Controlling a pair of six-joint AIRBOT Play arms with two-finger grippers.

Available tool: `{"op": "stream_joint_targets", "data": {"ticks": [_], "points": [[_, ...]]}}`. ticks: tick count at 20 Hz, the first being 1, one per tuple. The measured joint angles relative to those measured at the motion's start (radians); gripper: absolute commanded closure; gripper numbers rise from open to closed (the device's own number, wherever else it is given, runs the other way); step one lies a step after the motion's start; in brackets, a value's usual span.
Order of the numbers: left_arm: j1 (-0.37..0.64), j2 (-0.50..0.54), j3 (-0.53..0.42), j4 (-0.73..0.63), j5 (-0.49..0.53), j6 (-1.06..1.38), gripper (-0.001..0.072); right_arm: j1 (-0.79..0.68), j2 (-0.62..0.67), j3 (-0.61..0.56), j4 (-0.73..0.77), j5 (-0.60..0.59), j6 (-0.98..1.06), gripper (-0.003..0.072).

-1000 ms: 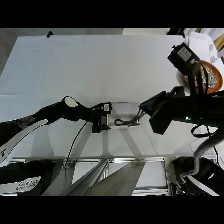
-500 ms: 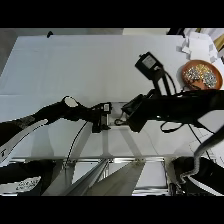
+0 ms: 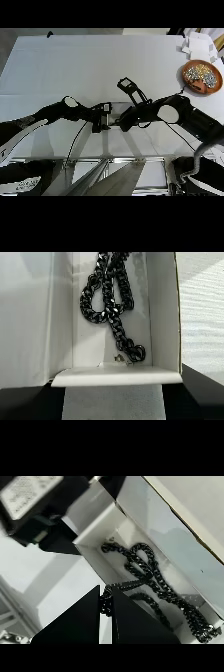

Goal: Fold the box and place the chain.

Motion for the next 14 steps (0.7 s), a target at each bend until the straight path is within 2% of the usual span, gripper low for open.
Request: {"op": "stream_joint_targets", "data": {"ticks": [1, 2, 6, 9, 14], "points": [[0.000, 0.000, 0.000, 0.000, 0.000, 0.000, 0.0566, 0.000, -0.016, -0.004, 0.001, -0.010, 0.000, 0.0522], [0.000, 0.000, 0.000, 0.000, 0.000, 0.000, 0.0566, 0.000, -0.027, -0.007, 0.002, -0.021, 0.000, 0.0508], [0.000, 0.000, 0.000, 0.000, 0.000, 0.000, 0.0566, 0.000, -0.047, -0.013, 0.009, -0.038, 0.000, 0.0509], [0.000, 0.000, 0.000, 0.000, 0.000, 0.000, 0.0566, -0.021, -0.006, -0.014, 0.004, -0.019, -0.005, 0.0510], [0.000, 0.000, 0.000, 0.000, 0.000, 0.000, 0.0566, -0.172, 0.134, -0.014, -0.007, 0.126, -0.180, 0.0530]]}}
